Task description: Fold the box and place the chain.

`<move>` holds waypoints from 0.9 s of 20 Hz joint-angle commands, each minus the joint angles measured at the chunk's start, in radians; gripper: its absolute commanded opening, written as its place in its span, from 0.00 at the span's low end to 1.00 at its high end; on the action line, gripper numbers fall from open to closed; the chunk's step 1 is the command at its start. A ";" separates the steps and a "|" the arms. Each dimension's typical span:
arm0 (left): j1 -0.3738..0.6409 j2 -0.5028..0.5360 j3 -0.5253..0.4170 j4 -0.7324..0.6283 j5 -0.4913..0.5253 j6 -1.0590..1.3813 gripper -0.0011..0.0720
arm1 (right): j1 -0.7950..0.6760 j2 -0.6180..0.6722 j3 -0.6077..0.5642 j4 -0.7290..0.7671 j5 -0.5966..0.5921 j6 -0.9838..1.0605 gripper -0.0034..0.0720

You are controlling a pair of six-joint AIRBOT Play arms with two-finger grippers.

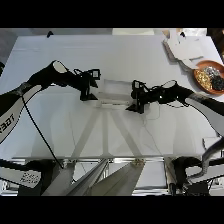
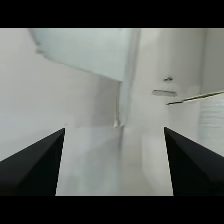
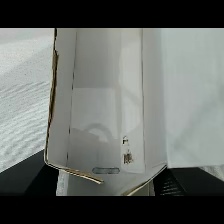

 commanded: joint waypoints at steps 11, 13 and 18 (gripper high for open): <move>0.000 -0.010 0.000 -0.036 -0.254 0.089 0.70 | 0.001 0.000 0.000 0.000 0.000 0.000 0.74; 0.000 -0.010 0.000 -0.035 -0.242 0.089 0.70 | 0.001 0.000 0.000 0.000 0.000 0.000 0.74; 0.000 -0.029 0.000 -0.027 -0.150 0.089 0.72 | 0.001 0.000 0.000 0.000 0.000 0.000 0.74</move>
